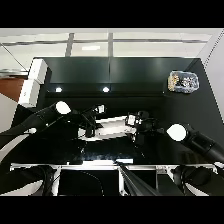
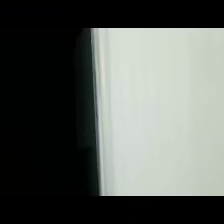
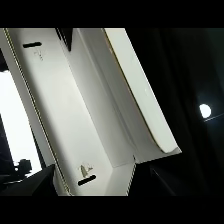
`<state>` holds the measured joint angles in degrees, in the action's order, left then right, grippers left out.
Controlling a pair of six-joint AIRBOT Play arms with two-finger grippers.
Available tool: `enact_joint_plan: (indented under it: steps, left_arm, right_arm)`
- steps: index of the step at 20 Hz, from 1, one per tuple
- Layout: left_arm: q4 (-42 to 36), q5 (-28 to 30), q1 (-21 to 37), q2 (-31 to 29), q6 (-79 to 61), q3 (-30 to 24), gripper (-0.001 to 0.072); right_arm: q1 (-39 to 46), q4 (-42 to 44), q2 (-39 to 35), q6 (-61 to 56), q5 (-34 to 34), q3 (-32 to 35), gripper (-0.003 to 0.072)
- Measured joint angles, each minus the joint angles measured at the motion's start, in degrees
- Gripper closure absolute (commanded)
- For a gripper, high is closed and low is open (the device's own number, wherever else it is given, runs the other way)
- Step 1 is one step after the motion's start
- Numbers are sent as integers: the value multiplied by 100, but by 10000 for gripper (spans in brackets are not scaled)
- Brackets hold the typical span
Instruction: Fold the box and place the chain.
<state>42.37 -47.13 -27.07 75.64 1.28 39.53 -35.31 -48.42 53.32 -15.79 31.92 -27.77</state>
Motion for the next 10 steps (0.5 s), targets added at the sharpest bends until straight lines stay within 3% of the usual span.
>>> enact_joint_plan:
  steps: [10]
  left_arm:
    - [46,2,-2,-42,-4,0,680]
  right_arm:
    - [680,977,389,881,568,-111,-18]
